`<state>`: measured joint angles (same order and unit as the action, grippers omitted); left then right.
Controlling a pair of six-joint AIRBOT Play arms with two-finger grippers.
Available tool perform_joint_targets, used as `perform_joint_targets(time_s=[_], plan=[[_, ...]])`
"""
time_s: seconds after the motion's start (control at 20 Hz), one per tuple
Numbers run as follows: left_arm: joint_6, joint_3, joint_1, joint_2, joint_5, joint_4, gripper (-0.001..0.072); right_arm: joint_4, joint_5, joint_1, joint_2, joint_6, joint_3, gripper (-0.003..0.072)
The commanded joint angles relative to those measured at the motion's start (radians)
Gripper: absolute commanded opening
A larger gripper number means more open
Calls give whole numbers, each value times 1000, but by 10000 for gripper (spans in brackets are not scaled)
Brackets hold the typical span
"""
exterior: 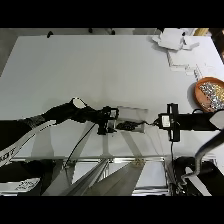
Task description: Fold the box and place the chain.
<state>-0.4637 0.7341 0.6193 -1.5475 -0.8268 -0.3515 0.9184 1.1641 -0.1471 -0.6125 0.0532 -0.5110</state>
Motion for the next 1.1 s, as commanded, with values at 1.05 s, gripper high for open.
perform_joint_targets(time_s=[1.05], plan=[[0,0,0,1,0,0,254,-44,-390,-362,-173,-214,-144,22]])
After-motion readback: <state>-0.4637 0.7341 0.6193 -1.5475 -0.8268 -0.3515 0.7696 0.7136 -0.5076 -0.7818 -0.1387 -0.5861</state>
